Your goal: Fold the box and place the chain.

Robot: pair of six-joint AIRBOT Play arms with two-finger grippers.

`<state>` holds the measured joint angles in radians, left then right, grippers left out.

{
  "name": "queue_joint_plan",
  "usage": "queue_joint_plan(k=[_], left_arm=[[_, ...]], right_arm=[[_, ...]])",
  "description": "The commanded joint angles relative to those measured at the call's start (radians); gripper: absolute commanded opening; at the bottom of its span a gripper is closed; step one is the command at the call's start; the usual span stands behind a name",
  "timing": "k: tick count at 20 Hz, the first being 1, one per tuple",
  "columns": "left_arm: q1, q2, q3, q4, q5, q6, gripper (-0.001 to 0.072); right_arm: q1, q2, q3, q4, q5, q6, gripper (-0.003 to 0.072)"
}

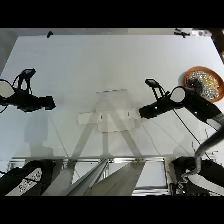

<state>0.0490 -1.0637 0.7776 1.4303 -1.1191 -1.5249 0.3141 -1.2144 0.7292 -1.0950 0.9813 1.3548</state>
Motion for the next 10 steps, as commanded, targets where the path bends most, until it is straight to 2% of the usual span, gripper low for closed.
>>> queue_joint_plan(k=[1, 5, 6, 8, 10], left_arm=[[-0.001, -0.014, 0.000, -0.144, 0.015, 0.100, 0.0686], [-0.001, -0.141, 0.000, -0.691, -0.057, 0.621, 0.0700], [-0.001, -0.177, 0.000, -0.787, -0.064, 0.731, 0.0700], [-0.020, -0.245, 0.001, -0.863, -0.058, 0.879, 0.0700], [-0.066, -0.299, 0.001, -0.852, -0.047, 1.006, 0.0700]], right_arm=[[0.003, 0.001, -0.001, -0.007, 0.002, 0.003, 0.0009], [0.003, 0.001, -0.001, -0.007, -0.002, 0.002, 0.0009], [0.003, 0.001, -0.001, -0.006, -0.002, 0.002, 0.0009], [0.003, 0.001, -0.001, -0.006, -0.002, 0.002, 0.0009], [0.003, 0.001, -0.001, -0.006, -0.001, 0.002, 0.0009]])
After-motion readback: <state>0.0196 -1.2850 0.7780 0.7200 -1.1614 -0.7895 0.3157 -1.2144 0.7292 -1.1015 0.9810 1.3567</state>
